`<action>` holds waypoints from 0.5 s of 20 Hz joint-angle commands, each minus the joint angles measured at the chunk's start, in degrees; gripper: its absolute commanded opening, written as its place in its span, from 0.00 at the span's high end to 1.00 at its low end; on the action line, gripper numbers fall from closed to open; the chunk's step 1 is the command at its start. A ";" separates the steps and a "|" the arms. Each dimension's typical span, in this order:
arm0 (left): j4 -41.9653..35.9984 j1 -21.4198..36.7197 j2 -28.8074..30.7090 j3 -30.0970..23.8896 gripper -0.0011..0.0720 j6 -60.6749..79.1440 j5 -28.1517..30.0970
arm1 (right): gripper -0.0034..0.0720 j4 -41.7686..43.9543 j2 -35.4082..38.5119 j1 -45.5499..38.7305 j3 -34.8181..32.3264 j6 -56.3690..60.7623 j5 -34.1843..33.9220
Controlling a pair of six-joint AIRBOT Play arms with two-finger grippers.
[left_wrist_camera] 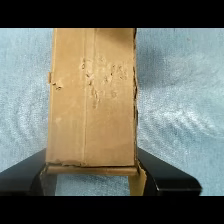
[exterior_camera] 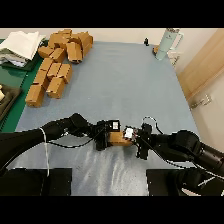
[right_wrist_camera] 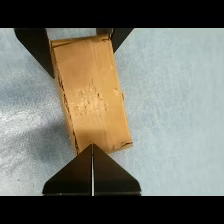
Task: Fold the box.
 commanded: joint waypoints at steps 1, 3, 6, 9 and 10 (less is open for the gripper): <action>0.02 0.04 0.00 0.00 0.55 0.00 0.00 | 0.95 0.79 -0.39 0.00 0.04 0.68 -0.35; 0.02 0.04 0.00 0.00 0.55 0.00 0.00 | 0.95 0.85 -0.37 0.00 0.04 0.81 -0.35; 0.00 0.04 0.00 0.00 0.55 0.00 0.00 | 0.95 0.83 -0.42 -0.02 0.04 1.14 -0.37; 0.02 0.04 0.02 0.00 0.55 0.00 0.00 | 0.95 0.85 -0.42 -0.02 0.04 1.14 -0.35; 0.02 0.04 0.02 0.00 0.55 0.00 0.00 | 0.95 0.85 -0.42 -0.02 0.04 1.14 -0.35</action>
